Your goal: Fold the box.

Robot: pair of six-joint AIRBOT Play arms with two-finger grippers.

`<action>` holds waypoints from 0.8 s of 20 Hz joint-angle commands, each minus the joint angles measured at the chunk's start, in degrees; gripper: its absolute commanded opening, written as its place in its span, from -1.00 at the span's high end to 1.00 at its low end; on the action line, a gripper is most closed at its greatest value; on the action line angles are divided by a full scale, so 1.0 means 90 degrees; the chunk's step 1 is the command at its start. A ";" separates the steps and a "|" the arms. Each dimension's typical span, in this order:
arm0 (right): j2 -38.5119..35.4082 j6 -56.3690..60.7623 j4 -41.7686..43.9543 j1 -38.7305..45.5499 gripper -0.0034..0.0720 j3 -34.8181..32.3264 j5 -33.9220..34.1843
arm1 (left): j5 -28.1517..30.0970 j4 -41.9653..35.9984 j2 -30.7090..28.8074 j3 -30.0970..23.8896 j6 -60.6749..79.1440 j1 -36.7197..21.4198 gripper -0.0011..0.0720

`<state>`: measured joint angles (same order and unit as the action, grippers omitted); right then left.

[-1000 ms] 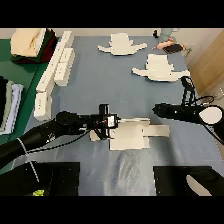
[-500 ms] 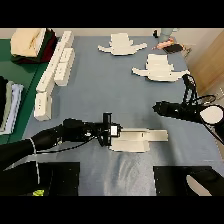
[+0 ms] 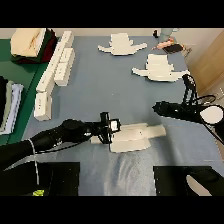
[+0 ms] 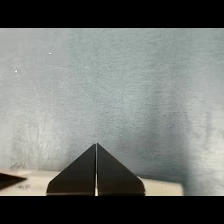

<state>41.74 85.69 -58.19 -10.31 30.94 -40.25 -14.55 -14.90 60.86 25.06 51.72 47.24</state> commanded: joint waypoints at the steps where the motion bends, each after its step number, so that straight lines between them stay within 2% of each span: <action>1: -0.0002 -0.0002 0.0012 -0.0005 0.91 0.0007 -0.0024 | 0.0170 -0.0053 -0.0359 0.0083 -0.0748 -0.0032 0.93; 4: -0.0002 -0.0022 0.0012 -0.0005 0.91 0.0007 -0.0027 | -0.0029 0.0027 -0.0384 0.0080 -0.1100 -0.0012 0.93; 6: -0.0002 -0.0022 0.0012 -0.0005 0.91 0.0007 -0.0036 | -0.0257 0.0408 -0.0384 0.0080 -0.1341 -0.0007 0.93; 8: -0.0002 -0.0022 0.0012 -0.0005 0.91 0.0007 -0.0078 | -0.0408 0.1316 -0.0384 0.0080 -0.2108 -0.0012 0.93; 11: -0.0002 -0.0022 0.0010 -0.0005 0.91 0.0007 -0.0146 | -0.0986 0.2708 -0.0384 0.0083 -0.3033 -0.0068 0.93; 16: -0.0002 -0.0022 0.0012 -0.0005 0.91 0.0007 -0.0146 | -0.1637 0.2800 -0.0384 0.0112 -0.3351 -0.0697 0.93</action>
<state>41.74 85.52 -58.11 -10.35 30.96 -41.43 -25.04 7.31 57.41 25.96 24.53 43.57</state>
